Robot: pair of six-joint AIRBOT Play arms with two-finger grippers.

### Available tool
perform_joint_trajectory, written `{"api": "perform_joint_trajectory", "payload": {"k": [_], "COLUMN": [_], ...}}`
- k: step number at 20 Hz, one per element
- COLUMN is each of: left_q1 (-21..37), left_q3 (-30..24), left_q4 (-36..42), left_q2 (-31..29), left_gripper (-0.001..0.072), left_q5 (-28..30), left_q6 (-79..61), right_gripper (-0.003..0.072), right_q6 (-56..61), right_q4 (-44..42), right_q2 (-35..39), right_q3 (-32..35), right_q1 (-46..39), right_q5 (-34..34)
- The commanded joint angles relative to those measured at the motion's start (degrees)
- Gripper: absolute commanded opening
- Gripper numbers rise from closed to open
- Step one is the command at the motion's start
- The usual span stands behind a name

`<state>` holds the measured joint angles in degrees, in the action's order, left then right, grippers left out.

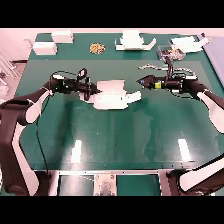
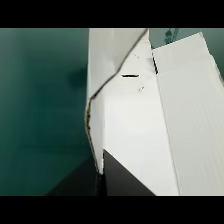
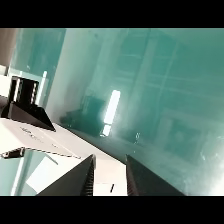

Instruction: Fold the box and place the chain.

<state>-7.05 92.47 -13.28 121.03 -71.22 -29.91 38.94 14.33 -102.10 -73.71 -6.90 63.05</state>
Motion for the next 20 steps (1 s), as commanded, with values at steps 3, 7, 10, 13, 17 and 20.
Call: {"api": "perform_joint_trajectory", "payload": {"k": [3, 7, 10, 13, 17, 20], "left_q1": [0.0, 0.0, 0.0, 0.0, 0.0, 0.0], "left_q3": [0.0, 0.0, 0.0, 0.0, 0.0, 0.0], "left_q4": [0.1, 0.2, 0.2, 0.2, 0.2, 0.2], "left_q2": [0.0, 0.0, 0.0, 0.0, 0.0, 0.0], "left_gripper": [0.0019, 0.0019, 0.0019, 0.0019, 0.0020, 0.0020], "left_q5": [0.3, 0.3, 0.3, 0.3, 0.3, 0.3], "left_q6": [-0.2, -0.2, -0.2, -0.2, -0.2, -0.2], "right_gripper": [0.0184, 0.0175, 0.0175, 0.0175, 0.0388, 0.0694], "right_q6": [-8.2, -12.9, -19.8, -24.2, -37.9, -55.5], "right_q4": [-5.4, -5.3, -5.1, -1.4, 0.5, 0.8], "right_q2": [1.1, 8.7, 18.3, 27.8, 33.1, 32.2], "right_q3": [0.0, 5.4, 14.7, 25.7, 35.3, 36.7], "right_q1": [0.0, 1.5, 3.3, 7.2, 14.4, 20.0], "right_q5": [0.7, 0.7, -0.5, -10.8, -24.3, -25.2]}}
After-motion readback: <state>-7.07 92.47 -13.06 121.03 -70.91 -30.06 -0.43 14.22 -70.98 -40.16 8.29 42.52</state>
